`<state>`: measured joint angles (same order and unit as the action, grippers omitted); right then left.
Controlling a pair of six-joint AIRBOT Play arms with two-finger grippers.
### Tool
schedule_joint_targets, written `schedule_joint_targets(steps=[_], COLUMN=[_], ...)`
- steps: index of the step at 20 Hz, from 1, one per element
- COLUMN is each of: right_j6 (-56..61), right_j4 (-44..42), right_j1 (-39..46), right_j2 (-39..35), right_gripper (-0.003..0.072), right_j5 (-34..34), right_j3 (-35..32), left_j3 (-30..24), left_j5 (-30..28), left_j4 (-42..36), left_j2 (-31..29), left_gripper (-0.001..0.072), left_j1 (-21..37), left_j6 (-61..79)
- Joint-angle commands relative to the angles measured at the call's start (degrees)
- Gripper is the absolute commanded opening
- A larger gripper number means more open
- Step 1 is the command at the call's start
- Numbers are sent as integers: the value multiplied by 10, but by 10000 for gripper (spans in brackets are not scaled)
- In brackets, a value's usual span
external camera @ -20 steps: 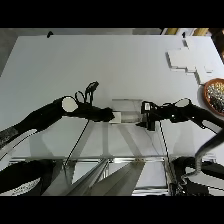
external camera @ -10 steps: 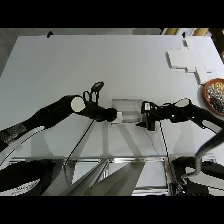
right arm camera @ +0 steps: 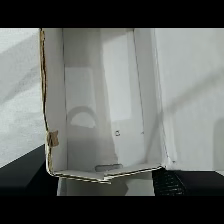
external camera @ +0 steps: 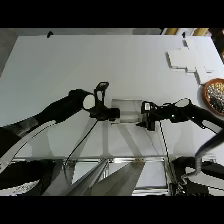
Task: Fold the box and place the chain.
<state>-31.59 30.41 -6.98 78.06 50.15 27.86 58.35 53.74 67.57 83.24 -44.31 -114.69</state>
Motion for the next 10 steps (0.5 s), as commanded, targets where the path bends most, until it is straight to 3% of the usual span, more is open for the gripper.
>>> schedule_joint_targets(steps=[1, 3, 10], right_j6=[0, 0, 0], right_j4=[0, 0, 0], right_j1=[0, 0, 0], right_j2=[0, 0, 0], right_gripper=[328, 328, 328], right_j5=[0, 0, 0], right_j3=[0, 0, 0], left_j3=[92, 137, 208], left_j5=[110, 139, 190], left_j4=[71, 80, 65], left_j2=[55, 80, 163], left_gripper=[313, 269, 269], left_j1=[-18, -22, -33], left_j6=[-80, -119, -200])
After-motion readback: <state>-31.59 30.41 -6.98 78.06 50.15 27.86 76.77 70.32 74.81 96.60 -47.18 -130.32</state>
